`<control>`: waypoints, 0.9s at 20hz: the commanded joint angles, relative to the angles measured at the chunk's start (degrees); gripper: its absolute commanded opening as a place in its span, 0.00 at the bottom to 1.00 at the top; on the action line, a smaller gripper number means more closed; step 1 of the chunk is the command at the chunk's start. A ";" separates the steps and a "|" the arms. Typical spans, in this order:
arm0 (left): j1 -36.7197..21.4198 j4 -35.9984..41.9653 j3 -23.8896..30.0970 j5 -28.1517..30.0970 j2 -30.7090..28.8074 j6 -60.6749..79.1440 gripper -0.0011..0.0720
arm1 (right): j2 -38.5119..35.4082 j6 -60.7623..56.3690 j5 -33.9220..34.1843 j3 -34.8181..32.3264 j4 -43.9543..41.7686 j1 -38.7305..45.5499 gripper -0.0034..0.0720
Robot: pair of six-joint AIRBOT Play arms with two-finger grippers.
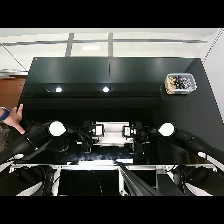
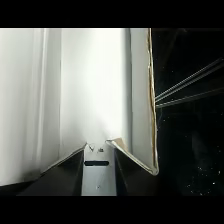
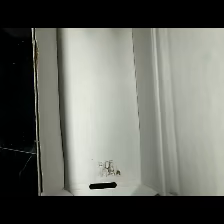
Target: Fold the box and place the chain.
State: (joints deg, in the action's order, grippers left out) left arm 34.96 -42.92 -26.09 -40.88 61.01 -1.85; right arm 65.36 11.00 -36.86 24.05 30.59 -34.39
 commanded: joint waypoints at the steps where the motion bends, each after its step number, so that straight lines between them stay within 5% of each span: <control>1: 0.02 -0.04 -0.02 0.00 0.00 0.09 0.55 | 0.04 -0.02 0.00 0.02 -0.02 -0.02 0.77; 4: 0.02 -0.04 -0.02 -0.13 -0.02 -0.09 0.57 | 0.04 -0.02 0.00 0.02 -0.02 -0.02 0.77; 5: 0.00 -0.04 -0.02 -0.26 -0.04 -0.13 0.44 | 0.04 -0.02 0.00 0.02 -0.02 -0.02 0.77; 6: 0.00 -0.15 -0.04 -0.33 -0.31 -0.96 0.13 | 0.04 -0.02 0.00 0.02 -0.02 -0.02 0.77; 7: -0.13 -1.25 -0.04 -0.35 -0.92 -2.67 0.06 | 0.04 -0.02 -0.02 0.02 -0.02 -0.02 0.77; 12: -8.87 -13.57 -0.11 -7.04 -12.33 -18.60 0.06 | 0.04 -0.02 -0.07 0.02 -0.02 -0.02 0.77; 18: -34.49 -13.86 0.07 -11.32 -21.11 -54.86 0.06 | 0.04 -0.02 -0.07 0.02 -0.02 -0.02 0.77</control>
State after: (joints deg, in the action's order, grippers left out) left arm 11.84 -55.51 -26.11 -50.15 42.81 -34.89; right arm 65.36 10.98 -36.91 24.05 30.57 -34.39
